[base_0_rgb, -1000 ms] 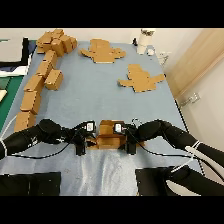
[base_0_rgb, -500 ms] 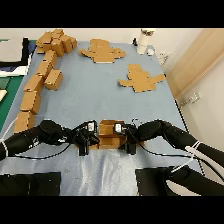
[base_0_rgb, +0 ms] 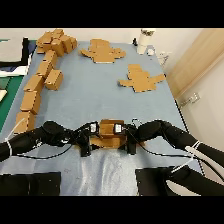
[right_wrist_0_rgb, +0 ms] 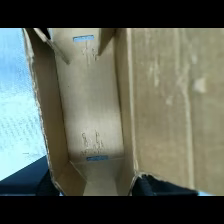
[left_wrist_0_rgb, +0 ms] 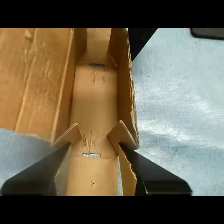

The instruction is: Fold the box.

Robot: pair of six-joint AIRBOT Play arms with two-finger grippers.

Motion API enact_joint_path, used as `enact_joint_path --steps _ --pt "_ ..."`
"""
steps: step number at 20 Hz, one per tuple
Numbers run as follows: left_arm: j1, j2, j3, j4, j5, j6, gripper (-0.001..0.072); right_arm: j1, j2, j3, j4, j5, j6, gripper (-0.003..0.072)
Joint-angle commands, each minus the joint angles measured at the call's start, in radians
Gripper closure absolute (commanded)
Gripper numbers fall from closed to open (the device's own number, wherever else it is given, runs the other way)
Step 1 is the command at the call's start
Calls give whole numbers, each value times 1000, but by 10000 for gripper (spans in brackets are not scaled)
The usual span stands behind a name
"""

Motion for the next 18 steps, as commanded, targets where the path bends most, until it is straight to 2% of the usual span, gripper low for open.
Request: enact_joint_path --steps 1,5,6,7,8,16,17,18 --pt "-4 -4 1 -2 -3 2 221 1 1 -1 0 0 3 183" --pt "-3 -6 1 -2 -19 6 220 1 0 0 0 0 3 183" --pt "-4 -6 1 -2 -19 6 177 1 1 0 0 0 3 183" --pt "-4 -6 1 -2 -19 5 54 1 1 -1 0 0 3 183" --pt "-4 -6 1 -2 -19 6 40 1 1 -1 0 0 3 183" --pt "-3 -6 0 -4 -18 1 41 1 1 -1 0 0 3 184" --pt "-1 -6 0 0 -18 -13 64 1 0 -1 0 0 3 183" --pt "5 -5 0 10 -21 -39 266 1 0 0 0 0 3 183"
